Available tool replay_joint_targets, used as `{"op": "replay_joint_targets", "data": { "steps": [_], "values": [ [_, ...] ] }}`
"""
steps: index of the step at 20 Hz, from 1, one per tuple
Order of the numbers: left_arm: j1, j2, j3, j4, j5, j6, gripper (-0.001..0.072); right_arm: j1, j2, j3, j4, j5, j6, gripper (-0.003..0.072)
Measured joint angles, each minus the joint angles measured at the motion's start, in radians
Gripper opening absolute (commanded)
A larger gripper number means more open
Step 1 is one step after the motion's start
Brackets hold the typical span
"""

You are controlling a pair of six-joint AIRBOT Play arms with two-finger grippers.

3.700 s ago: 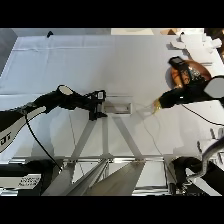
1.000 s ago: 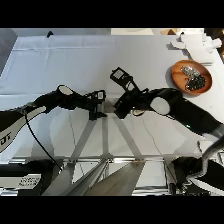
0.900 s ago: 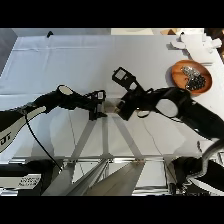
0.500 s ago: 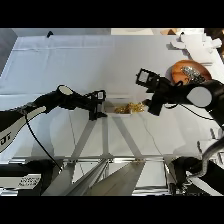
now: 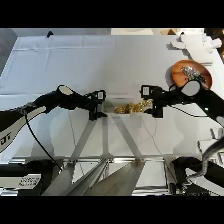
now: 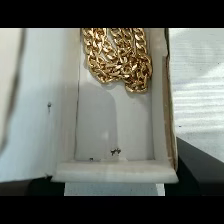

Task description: Fold the box and place the chain.

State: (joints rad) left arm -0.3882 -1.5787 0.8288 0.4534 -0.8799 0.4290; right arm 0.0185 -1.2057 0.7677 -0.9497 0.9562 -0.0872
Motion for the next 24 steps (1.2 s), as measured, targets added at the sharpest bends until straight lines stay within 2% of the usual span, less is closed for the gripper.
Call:
{"op": "replay_joint_targets", "data": {
  "steps": [3,7,16,17,18,20,21,22,24],
  "values": [
    [0.0,0.0,0.0,0.0,0.0,0.0,0.0275,-0.006,-0.092,-0.002,0.096,-0.021,-0.161,0.0598],
    [0.0,0.0,0.0,0.0,0.0,0.0,0.0275,-0.008,-0.173,-0.004,0.171,-0.071,-0.248,0.0598],
    [0.0,0.0,0.0,0.0,0.0,0.0,0.0275,-0.008,-0.253,-0.004,0.224,-0.125,-0.216,0.0595],
    [0.0,0.0,0.0,0.0,0.0,0.0,0.0275,-0.008,-0.259,-0.004,0.224,-0.126,-0.2,0.0572],
    [0.0,0.0,0.0,0.0,0.0,0.0,0.0275,-0.008,-0.264,-0.003,0.224,-0.126,-0.191,0.0464],
    [0.0,0.0,0.0,0.0,0.0,0.0,0.0275,-0.009,-0.271,-0.003,0.225,-0.136,-0.17,0.0175],
    [0.0,0.0,0.0,0.0,0.0,0.0,0.0275,-0.009,-0.274,-0.003,0.225,-0.134,-0.161,0.0075],
    [0.0,0.0,0.0,0.0,0.0,0.0,0.0275,-0.009,-0.275,-0.003,0.224,-0.131,-0.147,0.003],
    [0.0,0.0,0.0,0.0,0.0,0.0,0.0275,-0.004,-0.276,-0.003,0.215,-0.132,-0.133,0.001]
  ]
}}
